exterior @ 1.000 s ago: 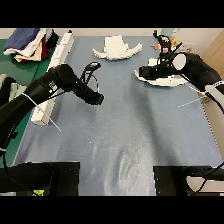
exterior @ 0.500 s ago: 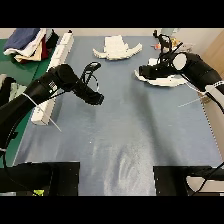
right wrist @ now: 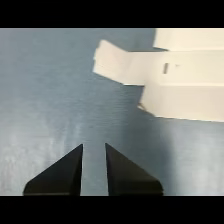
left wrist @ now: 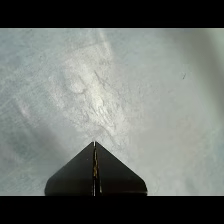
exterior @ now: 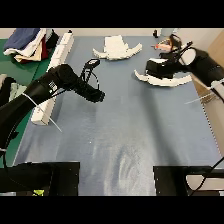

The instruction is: Fold the box.

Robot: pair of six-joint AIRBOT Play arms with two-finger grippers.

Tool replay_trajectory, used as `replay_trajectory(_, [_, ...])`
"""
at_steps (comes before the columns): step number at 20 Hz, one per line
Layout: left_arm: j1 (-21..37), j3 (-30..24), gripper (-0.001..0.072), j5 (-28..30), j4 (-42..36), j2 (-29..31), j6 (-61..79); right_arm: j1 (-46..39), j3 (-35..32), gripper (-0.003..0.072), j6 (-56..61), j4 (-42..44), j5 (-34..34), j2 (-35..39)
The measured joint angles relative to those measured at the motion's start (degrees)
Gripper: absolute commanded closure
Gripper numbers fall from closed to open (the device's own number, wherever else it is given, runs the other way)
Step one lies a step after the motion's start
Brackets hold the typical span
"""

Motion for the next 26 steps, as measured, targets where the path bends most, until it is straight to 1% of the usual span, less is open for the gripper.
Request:
replay_trajectory(1, [-0.02,0.0,0.0695,0.35,-0.11,0.0,0.0,-3.87,1.86,0.0268,0.33,-0.5,2.75,-0.85])
replay_trajectory(4, [0.0,0.0,0.0694,1.36,-0.28,0.0,-0.02,-17.27,8.85,0.0259,-0.76,-1.22,8.87,-5.11])
replay_trajectory(7, [0.0,0.0,0.0695,1.77,-0.39,0.0,-0.02,-30.36,17.62,0.0259,-5.9,1.7,12.61,-12.79])
replay_trajectory(9, [0.0,0.0,0.0694,1.92,-0.46,0.0,-0.02,-36.74,22.91,0.0259,-9.73,5.27,14.97,-18.51])
replay_trajectory(11, [0.0,0.0,0.0694,1.97,-0.48,0.0,-0.02,-40.96,27.36,0.0259,-13.57,8.81,16.68,-23.67])
replay_trajectory(13, [0.0,0.0,0.0694,2.01,-0.48,0.0,-0.02,-43.43,31.41,0.0259,-17.22,12.15,18.62,-28.63])
replay_trajectory(16, [0.0,0.0,0.0695,2.12,-0.48,-0.02,-0.02,-44.85,35.91,0.0259,-22.91,20.9,21.33,-35.32])
replay_trajectory(19, [0.0,0.0,0.0695,2.1,-0.5,-0.02,-0.02,-44.76,38.23,0.026,-27.52,28.76,23.45,-40.04])
replay_trajectory(22, [0.0,0.0,0.0694,2.08,-0.48,-0.02,-0.02,-43.74,39.1,0.0262,-30.47,31.69,24.61,-42.49])
replay_trajectory(24, [0.0,0.0,0.0694,2.05,-0.5,-0.02,-0.04,-43.06,39.39,0.0318,-31.8,32.68,25.03,-43.17])
replay_trajectory(25, [0.0,0.0,0.0695,2.08,-0.48,-0.02,-0.04,-42.73,39.47,0.0333,-32.28,32.87,25.03,-43.5])
replay_trajectory(26, [0.0,0.0,0.0694,2.05,-0.46,-0.02,-0.04,-42.42,39.52,0.04,-32.59,32.94,25.0,-43.78])
